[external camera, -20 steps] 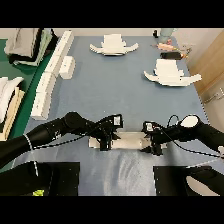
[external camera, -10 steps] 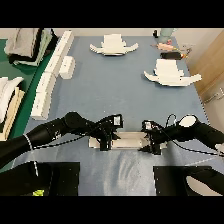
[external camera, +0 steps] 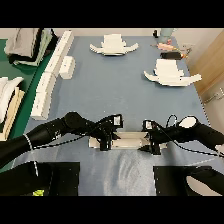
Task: Fold the box.
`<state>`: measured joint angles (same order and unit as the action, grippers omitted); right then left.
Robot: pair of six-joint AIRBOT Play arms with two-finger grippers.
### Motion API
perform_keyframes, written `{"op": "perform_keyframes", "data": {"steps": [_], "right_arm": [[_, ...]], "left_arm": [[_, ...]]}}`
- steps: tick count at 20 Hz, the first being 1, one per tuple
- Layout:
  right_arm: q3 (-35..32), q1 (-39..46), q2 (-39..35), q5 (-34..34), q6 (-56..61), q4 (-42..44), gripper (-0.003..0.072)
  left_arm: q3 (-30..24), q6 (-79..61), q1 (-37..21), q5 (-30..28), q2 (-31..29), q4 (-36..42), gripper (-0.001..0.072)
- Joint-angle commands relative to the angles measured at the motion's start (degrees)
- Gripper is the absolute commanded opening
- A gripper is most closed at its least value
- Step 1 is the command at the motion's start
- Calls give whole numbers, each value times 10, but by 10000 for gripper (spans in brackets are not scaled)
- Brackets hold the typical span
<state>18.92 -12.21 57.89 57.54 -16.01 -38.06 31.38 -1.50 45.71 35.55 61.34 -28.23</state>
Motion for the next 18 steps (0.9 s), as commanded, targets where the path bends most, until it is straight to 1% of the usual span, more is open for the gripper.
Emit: {"op": "perform_keyframes", "data": {"steps": [1,2,4,10,15,16,17,18], "right_arm": [[-2,-1,-2,-2,12,-5,661],[-2,-1,-3,-2,17,-4,689],[-2,-1,-9,-2,17,-5,708],[-3,-14,-11,-7,16,-20,711],[-4,-33,-11,-30,17,-20,701],[-5,-33,-11,-30,16,-20,657],[-7,-33,-11,-30,16,-20,590],[-9,-33,-11,-30,16,-20,543]], "left_arm": [[0,0,0,0,0,0,15],[0,0,0,0,0,0,15],[0,0,0,0,0,0,15],[0,0,0,0,0,0,15],[0,0,0,0,0,0,15],[0,0,0,0,0,0,15],[0,0,0,0,0,0,15],[0,0,0,0,0,0,15]]}}
